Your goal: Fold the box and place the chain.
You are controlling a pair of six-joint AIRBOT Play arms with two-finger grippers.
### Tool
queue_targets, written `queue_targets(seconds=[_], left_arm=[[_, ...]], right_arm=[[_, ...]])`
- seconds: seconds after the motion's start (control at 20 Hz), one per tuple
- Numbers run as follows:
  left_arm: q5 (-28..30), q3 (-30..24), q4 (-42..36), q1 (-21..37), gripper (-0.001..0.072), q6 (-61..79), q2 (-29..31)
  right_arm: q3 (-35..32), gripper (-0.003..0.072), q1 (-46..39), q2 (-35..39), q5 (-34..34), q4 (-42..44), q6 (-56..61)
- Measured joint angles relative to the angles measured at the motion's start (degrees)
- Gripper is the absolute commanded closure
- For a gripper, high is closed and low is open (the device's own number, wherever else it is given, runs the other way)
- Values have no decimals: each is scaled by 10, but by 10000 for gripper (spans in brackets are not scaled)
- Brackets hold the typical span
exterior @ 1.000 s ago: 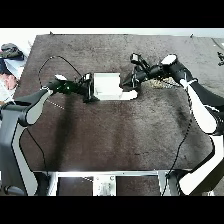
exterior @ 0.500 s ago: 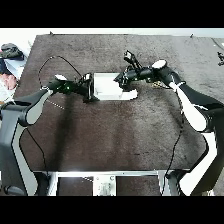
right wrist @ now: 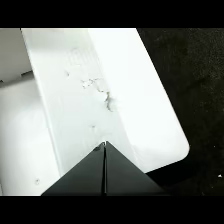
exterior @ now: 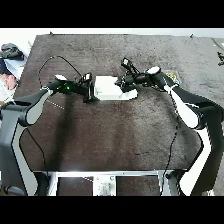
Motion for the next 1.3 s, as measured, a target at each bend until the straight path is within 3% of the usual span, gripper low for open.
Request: queue_targets(seconds=[0.25, 0.55, 0.6, 0.65, 0.7, 0.95, 1.3], left_arm=[[-1, 0, 0, 0, 173, 0, 0], [0, 0, -1, 0, 173, 0, 0], [0, 0, -1, 0, 173, 0, 0], [0, 0, -1, 0, 174, 0, 0], [0, 0, -1, 0, 173, 0, 0], [0, 0, -1, 0, 174, 0, 0], [0, 0, -1, 0, 173, 0, 0]], right_arm=[[0, 679, 0, 14, -1, -15, -9], [-1, 674, -9, 87, 9, -24, -13], [-1, 459, -13, 101, 20, -34, -12], [-1, 34, -17, 115, 36, -48, -12], [-1, -24, -21, 125, 55, -63, -11], [-1, -23, -23, 135, 133, -172, 19], [-1, -22, 6, 92, 152, -275, 37]])
